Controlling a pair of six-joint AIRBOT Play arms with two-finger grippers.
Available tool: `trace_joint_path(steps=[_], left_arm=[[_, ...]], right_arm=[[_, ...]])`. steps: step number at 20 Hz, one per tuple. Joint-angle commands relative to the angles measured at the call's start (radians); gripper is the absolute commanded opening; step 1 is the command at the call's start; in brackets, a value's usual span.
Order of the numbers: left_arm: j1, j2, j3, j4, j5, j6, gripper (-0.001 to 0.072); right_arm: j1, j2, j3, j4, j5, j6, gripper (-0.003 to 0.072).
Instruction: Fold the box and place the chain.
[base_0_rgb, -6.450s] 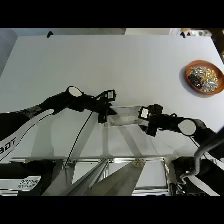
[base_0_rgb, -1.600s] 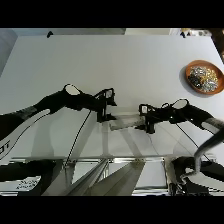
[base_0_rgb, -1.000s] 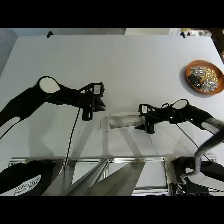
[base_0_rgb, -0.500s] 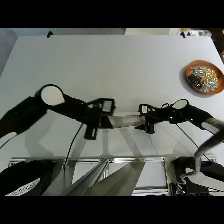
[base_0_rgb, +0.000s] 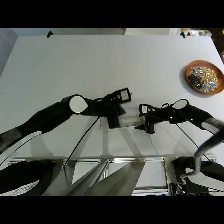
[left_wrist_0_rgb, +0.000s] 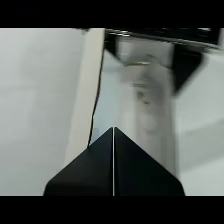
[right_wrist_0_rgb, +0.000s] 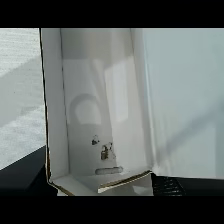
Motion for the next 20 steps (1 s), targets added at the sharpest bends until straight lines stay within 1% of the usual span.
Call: trace_joint_path(steps=[1, 5, 12, 15, 18, 20], left_arm=[[-0.004, -0.078, 0.000, -0.008, 0.218, -0.120, 0.0002], [-0.005, -0.154, 0.000, -0.008, 0.178, -0.129, 0.0002], [-0.004, -0.148, 0.000, -0.006, 0.159, -0.128, 0.0002], [-0.004, -0.085, 0.000, 0.035, 0.109, -0.126, 0.0002], [-0.004, 0.033, 0.000, 0.188, -0.028, -0.136, 0.0001], [-0.004, 0.101, 0.000, 0.310, -0.114, -0.233, 0.0001]], right_arm=[[0.000, 0.000, 0.001, 0.000, 0.000, 0.000, 0.0275], [0.000, 0.000, 0.001, 0.000, 0.000, 0.000, 0.0275], [0.000, 0.000, 0.001, 0.000, 0.000, 0.000, 0.0275], [0.000, 0.000, 0.001, 0.000, 0.000, 0.000, 0.0275], [0.000, 0.000, 0.001, 0.000, 0.000, 0.000, 0.0275], [0.000, 0.000, 0.001, 0.000, 0.000, 0.000, 0.0275]])
